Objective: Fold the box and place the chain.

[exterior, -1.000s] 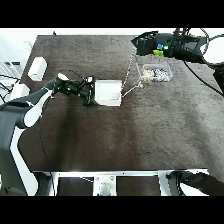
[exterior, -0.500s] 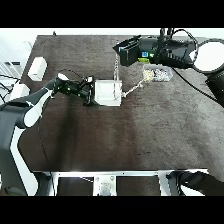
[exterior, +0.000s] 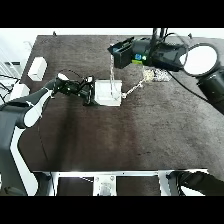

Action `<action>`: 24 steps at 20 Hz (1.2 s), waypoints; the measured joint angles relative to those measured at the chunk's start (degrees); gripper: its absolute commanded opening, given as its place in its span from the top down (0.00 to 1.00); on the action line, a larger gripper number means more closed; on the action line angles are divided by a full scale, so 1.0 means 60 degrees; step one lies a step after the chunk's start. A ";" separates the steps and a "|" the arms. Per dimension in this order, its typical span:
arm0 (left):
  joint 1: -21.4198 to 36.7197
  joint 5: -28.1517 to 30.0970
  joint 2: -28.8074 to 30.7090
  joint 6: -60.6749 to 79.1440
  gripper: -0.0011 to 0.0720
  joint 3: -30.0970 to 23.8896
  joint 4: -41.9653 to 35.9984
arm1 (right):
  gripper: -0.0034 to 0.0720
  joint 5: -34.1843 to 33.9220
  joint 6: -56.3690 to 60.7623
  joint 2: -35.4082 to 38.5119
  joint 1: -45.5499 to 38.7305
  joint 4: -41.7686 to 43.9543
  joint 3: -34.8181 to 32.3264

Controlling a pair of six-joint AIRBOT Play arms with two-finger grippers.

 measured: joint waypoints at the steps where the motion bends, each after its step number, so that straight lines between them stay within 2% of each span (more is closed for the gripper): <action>1: 0.0000 0.0000 -0.0004 0.0000 0.26 0.0000 0.0000 | 0.93 -0.0015 -0.0026 -0.0168 0.0011 0.0000 -0.0142; 10: 0.0000 0.0000 -0.0004 0.0000 0.26 0.0000 0.0000 | 0.93 -0.1009 -0.0040 -0.2743 0.0036 0.0000 -0.1341; 11: 0.0000 0.0000 0.0000 0.0000 0.26 0.0000 0.0000 | 0.86 -0.1060 -0.0036 -0.2973 0.0040 0.0000 -0.1377; 12: 0.0000 0.0004 0.0000 0.0000 0.26 0.0000 0.0000 | 0.60 -0.1086 -0.0029 -0.3155 0.0040 0.0000 -0.1413; 13: 0.0000 0.0000 -0.0004 0.0000 0.26 0.0000 0.0000 | 0.45 -0.1118 -0.0029 -0.3268 0.0033 0.0000 -0.1432; 18: 0.0000 0.0004 -0.0004 0.0000 0.26 0.0000 0.0000 | 0.45 -0.0594 -0.0033 -0.3136 -0.0481 -0.0117 -0.1475; 21: 0.0000 0.0004 -0.0004 0.0000 0.26 0.0000 0.0000 | 0.45 -0.0211 -0.0033 -0.2852 -0.1282 -0.0226 -0.1490; 22: 0.0000 0.0004 -0.0004 0.0000 0.26 0.0000 0.0000 | 0.36 -0.0135 -0.0033 -0.2798 -0.1647 -0.0233 -0.1501; 23: 0.0000 0.0004 -0.0004 0.0000 0.26 0.0000 0.0000 | 0.22 -0.0069 -0.0029 -0.2769 -0.2022 -0.0251 -0.1537; 24: 0.0000 0.0004 -0.0004 0.0000 0.26 0.0000 0.0000 | 0.22 -0.0029 0.0051 -0.2769 -0.2452 -0.0270 -0.1577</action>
